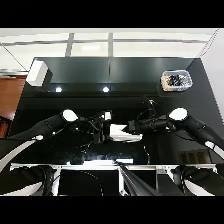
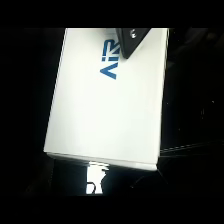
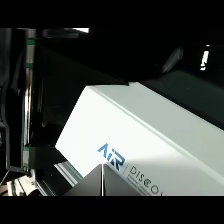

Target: Fold the box and place the chain.

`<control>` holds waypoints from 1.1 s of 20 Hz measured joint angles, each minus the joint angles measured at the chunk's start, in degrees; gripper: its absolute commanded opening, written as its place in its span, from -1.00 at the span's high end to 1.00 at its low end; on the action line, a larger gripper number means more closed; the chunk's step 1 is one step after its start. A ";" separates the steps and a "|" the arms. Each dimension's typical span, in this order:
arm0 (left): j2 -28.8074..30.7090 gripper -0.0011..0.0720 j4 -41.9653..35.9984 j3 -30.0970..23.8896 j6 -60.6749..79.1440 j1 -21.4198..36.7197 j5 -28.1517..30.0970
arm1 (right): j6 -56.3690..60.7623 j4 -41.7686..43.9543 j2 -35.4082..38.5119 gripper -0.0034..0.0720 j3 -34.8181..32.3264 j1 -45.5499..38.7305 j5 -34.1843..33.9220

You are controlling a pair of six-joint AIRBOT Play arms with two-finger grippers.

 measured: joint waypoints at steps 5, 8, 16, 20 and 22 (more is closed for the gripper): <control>0.02 0.01 0.04 0.00 0.02 0.00 0.00 | 0.02 -1.27 -1.73 0.88 -0.02 0.11 -0.44; 0.02 0.01 0.02 0.00 0.00 0.00 0.00 | 0.07 -2.03 -2.03 0.89 -0.04 0.11 -0.83; 0.00 0.01 -0.07 0.00 -0.15 -0.02 0.00 | 0.15 -4.63 -2.23 0.88 -0.02 0.17 -1.86; 0.00 0.01 -0.09 0.00 -0.13 -0.02 0.02 | 0.15 -5.09 -2.23 0.89 -0.07 0.17 -2.51; -0.02 0.01 -0.09 0.00 -0.13 -0.02 0.02 | 0.15 -5.18 -2.23 0.88 -0.07 0.17 -2.69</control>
